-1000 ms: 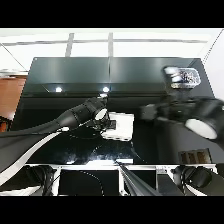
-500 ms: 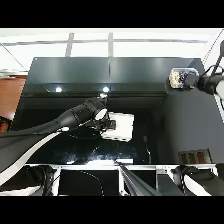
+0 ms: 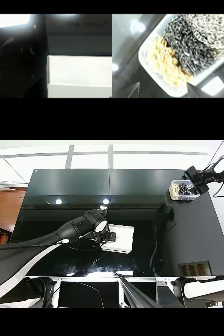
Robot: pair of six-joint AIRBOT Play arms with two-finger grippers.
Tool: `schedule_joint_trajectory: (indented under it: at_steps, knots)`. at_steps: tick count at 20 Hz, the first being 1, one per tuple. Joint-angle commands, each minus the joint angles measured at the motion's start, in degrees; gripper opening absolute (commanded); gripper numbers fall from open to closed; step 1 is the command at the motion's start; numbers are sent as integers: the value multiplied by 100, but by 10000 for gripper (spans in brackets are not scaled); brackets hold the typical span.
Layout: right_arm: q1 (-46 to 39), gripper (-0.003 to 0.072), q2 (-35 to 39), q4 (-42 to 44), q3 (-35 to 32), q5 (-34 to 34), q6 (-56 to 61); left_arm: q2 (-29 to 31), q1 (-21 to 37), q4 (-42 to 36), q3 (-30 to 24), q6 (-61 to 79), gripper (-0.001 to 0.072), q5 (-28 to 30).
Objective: Fold the box and place the chain.
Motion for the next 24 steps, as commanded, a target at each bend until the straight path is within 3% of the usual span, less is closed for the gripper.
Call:
schedule_joint_trajectory:
  at_steps: [1, 23, 24]
  knots:
    - [-170, 677, -651, 579, 494, -33, 525, -2, 0, 2, -2, 0, 29, 7]
    - [-48, 674, -1231, 938, 527, -496, 483, -2, 0, 0, -2, 0, 28, 7]
    - [-17, 644, -1246, 938, 527, -476, 483, -2, 0, 0, -2, 0, 29, 7]
